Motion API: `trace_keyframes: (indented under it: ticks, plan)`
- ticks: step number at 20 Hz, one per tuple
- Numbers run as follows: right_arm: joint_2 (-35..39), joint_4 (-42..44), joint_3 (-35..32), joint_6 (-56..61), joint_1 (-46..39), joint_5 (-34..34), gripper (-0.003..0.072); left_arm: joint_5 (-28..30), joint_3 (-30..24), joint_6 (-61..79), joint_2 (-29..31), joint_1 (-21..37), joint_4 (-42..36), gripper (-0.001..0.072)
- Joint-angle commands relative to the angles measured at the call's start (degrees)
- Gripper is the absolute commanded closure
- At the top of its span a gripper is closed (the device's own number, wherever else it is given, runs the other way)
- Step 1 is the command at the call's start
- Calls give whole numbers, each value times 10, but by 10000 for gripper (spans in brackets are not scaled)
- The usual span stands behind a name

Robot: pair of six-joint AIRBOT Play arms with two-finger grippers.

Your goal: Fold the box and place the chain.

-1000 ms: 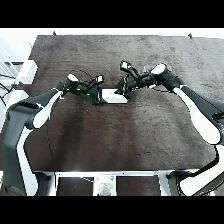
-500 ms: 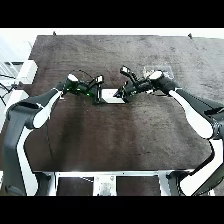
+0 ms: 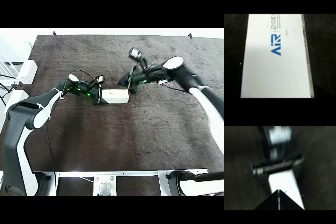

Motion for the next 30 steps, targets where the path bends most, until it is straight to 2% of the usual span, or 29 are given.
trace_keyframes:
  ticks: [1,4,7,10,13,15,21,22,23,27,30]
  plan:
    - [137,2,-63,60,-18,-61,677,1,0,2,0,1,1,355]
    - [298,1,-223,103,-52,-211,677,1,0,1,0,1,1,354]
    - [437,3,-397,114,-93,-299,676,1,0,2,0,1,0,354]
    - [537,3,-548,127,-126,-379,676,1,0,2,0,1,0,354]
    - [603,3,-668,154,-134,-506,676,1,0,2,0,1,0,354]
    - [626,14,-694,158,-133,-522,676,1,0,2,0,1,0,354]
    - [629,17,-693,158,-131,-523,676,-1,0,1,0,1,-1,355]
    - [628,18,-693,158,-131,-523,676,-1,0,-1,1,1,-7,387]
    - [628,18,-693,158,-131,-523,676,-3,1,-23,3,1,-13,692]
    - [628,18,-693,158,-131,-523,676,-3,2,-98,38,13,-21,693]
    - [628,18,-694,158,-131,-523,676,21,1,-162,103,40,-21,696]
